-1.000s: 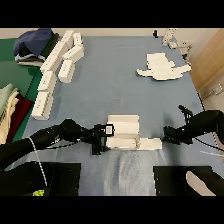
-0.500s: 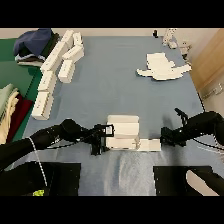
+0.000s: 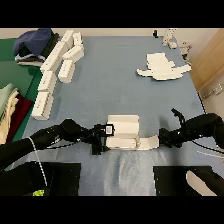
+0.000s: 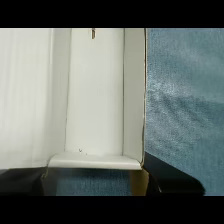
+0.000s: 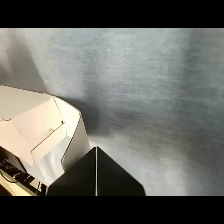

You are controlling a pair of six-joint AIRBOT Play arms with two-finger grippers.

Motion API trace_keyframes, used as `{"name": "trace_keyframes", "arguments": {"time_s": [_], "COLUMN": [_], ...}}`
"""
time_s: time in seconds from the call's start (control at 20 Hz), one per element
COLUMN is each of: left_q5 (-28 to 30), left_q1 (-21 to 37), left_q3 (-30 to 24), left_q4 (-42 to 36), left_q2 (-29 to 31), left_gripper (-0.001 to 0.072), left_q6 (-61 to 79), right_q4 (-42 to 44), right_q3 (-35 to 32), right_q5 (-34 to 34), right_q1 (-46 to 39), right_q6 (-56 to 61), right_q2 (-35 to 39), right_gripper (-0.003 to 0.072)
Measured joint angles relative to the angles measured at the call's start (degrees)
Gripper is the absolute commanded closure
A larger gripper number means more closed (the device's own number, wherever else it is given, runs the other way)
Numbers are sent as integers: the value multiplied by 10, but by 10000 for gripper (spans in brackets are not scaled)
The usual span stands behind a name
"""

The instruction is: Fold the box.

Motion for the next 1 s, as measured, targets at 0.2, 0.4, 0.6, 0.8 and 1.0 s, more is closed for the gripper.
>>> {"name": "trace_keyframes", "arguments": {"time_s": [0.2, 0.4, 0.6, 0.8, 1.0], "left_q5": [0, 0, 0, 0, 0], "left_q1": [0, 0, 0, 0, 0], "left_q3": [0, 0, 0, 0, 0], "left_q4": [0, 0, 0, 0, 0], "left_q2": [0, 0, 0, 0, 0], "left_gripper": [200, 200, 200, 200, 199], "left_q6": [0, 0, 0, 0, 0], "right_q4": [21, 67, 89, 95, 95], "right_q3": [-14, -13, 15, 39, 46], "right_q5": [22, 34, 37, 33, 31], "right_q1": [27, 73, 105, 118, 154], "right_q6": [-1, -1, 6, 21, 30], "right_q2": [2, 3, 7, 15, 19], "right_gripper": [677, 580, 383, 382, 305]}}
